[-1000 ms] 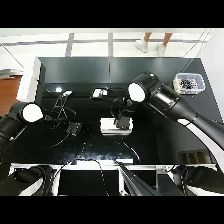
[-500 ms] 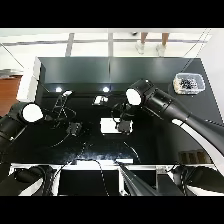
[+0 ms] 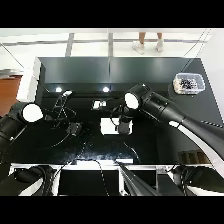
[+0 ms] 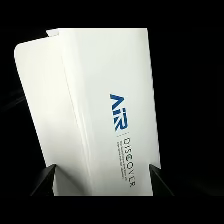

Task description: Fold the box and place the chain.

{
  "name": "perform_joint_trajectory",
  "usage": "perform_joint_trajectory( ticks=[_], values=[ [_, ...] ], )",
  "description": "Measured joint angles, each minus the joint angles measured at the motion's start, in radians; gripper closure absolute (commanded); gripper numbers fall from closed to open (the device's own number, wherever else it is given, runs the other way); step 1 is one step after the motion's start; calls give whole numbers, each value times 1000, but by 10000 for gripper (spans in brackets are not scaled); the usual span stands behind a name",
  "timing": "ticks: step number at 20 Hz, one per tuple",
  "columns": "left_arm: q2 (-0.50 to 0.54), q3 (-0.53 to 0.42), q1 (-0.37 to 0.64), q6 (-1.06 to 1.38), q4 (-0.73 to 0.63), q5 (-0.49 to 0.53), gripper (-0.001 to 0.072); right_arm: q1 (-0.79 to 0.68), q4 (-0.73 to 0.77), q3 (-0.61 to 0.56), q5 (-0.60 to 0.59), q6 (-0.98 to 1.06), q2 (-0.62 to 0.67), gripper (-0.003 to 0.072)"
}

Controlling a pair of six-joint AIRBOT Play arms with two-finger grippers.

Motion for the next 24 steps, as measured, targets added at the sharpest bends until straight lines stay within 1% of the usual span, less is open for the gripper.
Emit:
perform_joint_trajectory(
  ticks=[4, 6, 7, 8, 9, 17, 21, 22, 23, 24],
  values=[
    [0, 0, 0, 0, 0, 0, 11, 6, -16, -4, -11, -4, -1, -3],
    [0, 0, 0, 0, 0, 0, 11, 8, -19, -5, -14, -3, -1, 208],
    [0, 0, 0, 0, 1, 0, 11, 10, -19, -5, -15, -3, -1, 380],
    [0, 0, 0, 0, 0, 0, 11, 11, -19, -5, -13, -2, -1, 471],
    [0, 0, 0, 0, 1, 0, 11, 11, -16, -5, -13, 0, 0, 500],
    [0, 0, 0, 0, 1, 1, 11, 13, -20, -4, -5, 24, -1, 500],
    [0, 0, 0, 0, 1, 2, 11, 13, -20, 28, 2, 55, 2, 497],
    [0, 0, 0, 0, 1, 5, 11, 13, -21, 44, 6, 64, 3, 376],
    [0, 0, 0, 0, 1, 5, 11, 13, -22, 62, 11, 79, 3, 6],
    [0, 0, 0, 0, 1, 5, 11, 13, -23, 78, 21, 91, 3, -18]
  ],
)
